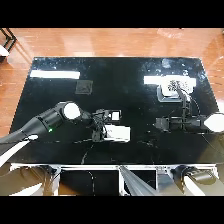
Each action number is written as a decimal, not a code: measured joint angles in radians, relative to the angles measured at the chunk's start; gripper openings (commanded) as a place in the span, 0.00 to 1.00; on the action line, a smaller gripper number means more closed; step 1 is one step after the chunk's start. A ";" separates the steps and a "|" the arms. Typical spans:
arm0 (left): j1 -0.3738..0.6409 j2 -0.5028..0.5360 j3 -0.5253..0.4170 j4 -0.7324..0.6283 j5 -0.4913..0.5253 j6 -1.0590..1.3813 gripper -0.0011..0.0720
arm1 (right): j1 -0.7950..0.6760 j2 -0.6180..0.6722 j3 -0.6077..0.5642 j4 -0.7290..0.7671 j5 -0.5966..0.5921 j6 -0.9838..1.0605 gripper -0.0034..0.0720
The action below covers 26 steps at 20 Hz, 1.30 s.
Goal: Fold the box and place the chain.
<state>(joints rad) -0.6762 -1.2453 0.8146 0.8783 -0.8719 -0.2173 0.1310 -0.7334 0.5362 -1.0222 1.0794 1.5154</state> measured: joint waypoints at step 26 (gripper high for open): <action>-0.002 0.000 -0.002 -0.002 0.001 -0.003 0.87 | 0.000 0.000 0.000 0.000 -0.007 0.000 0.08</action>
